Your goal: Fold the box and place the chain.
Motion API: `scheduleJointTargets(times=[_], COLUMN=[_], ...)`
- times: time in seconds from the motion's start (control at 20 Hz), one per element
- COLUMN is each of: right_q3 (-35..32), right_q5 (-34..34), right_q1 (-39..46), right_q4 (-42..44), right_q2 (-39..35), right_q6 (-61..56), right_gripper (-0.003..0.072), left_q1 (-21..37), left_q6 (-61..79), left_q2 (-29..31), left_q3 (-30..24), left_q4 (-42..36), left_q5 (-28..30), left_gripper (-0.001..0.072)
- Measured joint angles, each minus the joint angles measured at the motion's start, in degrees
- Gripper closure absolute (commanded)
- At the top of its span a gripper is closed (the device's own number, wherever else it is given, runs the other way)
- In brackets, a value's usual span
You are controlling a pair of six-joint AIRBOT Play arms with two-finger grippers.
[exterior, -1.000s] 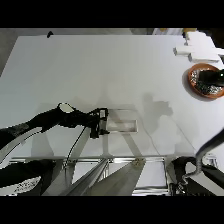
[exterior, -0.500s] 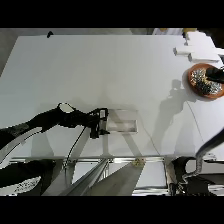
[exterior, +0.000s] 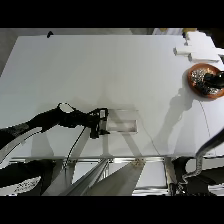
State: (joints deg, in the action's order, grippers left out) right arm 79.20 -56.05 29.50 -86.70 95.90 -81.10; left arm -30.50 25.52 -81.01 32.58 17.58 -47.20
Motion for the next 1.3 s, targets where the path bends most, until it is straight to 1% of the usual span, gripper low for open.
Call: scheduleJointTargets(times=[0.5, 0.55, 0.6, 0.7, 0.75, 0.85, 0.9, 0.95, 1.0, 1.15, 1.3], right_q3=[0.0, 0.0, 0.0, 0.0, 0.1, 0.0, 0.1, 0.1, 0.1, 0.0, 0.0], right_q5=[1.6, 1.9, 2.0, 2.5, 2.6, 2.8, 3.0, 3.0, 3.0, 2.0, -0.1], right_q1=[1.6, 1.7, 1.7, 1.7, 1.7, 1.7, 1.7, 1.7, 1.7, 1.7, 1.7], right_q4=[1.7, 1.8, 1.8, 1.8, 1.9, 1.9, 1.9, 2.1, 2.1, 1.7, 1.8], right_q2=[2.4, 2.6, 2.7, 3.0, 3.1, 3.4, 3.4, 3.5, 3.6, 3.4, 1.1], right_q6=[0.1, 0.1, 0.1, 0.1, 0.1, 0.1, 0.1, 0.1, 0.1, 0.1, 0.1], right_gripper=[0.0451, 0.0453, 0.0472, 0.0475, 0.0535, 0.0613, 0.0618, 0.0662, 0.0674, 0.0675, 0.0675], left_q1=[0.0, 0.0, 0.0, 0.0, 0.0, 0.0, 0.0, 0.0, 0.0, 0.0, 0.0], left_q6=[0.0, 0.0, 0.0, 0.0, 0.0, 0.0, 0.0, 0.0, 0.0, 0.0, 0.0], left_q2=[0.0, 0.0, 0.0, 0.0, 0.0, 0.0, 0.0, 0.0, 0.0, 0.0, 0.0], left_q3=[0.0, 0.0, 0.0, 0.0, 0.0, 0.0, 0.0, 0.0, 0.0, 0.0, 0.0], left_q4=[0.0, 0.0, 0.0, 0.0, 0.0, 0.0, 0.0, 0.0, 0.0, 0.0, 0.0], left_q5=[0.0, 0.0, 0.0, 0.0, 0.0, 0.0, 0.0, 0.0, 0.0, 0.0, 0.0], left_gripper=[0.0456, 0.0456, 0.0456, 0.0456, 0.0456, 0.0456, 0.0456, 0.0456, 0.0456, 0.0456, 0.0456])
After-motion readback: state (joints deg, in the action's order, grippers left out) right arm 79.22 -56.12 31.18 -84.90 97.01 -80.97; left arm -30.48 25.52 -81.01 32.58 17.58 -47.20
